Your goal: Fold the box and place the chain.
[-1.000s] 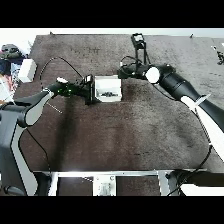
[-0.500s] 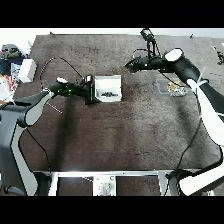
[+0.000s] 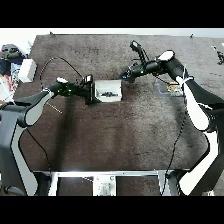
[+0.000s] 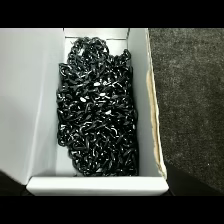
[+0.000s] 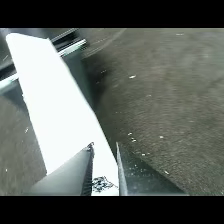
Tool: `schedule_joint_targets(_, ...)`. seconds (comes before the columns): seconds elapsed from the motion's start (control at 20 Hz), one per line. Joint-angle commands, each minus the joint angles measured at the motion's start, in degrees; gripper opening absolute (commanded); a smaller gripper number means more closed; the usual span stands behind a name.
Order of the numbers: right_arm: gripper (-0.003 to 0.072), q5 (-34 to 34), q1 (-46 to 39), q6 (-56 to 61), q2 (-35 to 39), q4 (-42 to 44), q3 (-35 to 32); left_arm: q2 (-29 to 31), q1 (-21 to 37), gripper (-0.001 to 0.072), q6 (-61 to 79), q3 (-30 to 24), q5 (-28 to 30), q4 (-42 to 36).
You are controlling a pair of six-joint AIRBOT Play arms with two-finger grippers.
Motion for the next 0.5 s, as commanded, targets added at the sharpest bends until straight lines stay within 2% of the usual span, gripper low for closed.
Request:
schedule_joint_targets(0.0,0.0184,5.05,0.68,-6.12,-0.61,1.01,0.39,0.00,-0.02,0.0163,0.00,0.02,0.02,0.00)
schedule_joint_targets(0.2,0.0183,7.78,2.27,-7.78,0.35,0.98,0.37,0.00,-0.02,0.0163,0.00,0.02,0.02,0.00)
schedule_joint_targets(0.45,0.0180,5.68,4.07,-8.96,2.71,-0.57,-1.29,0.00,-0.02,0.0163,0.00,0.02,0.04,0.00)
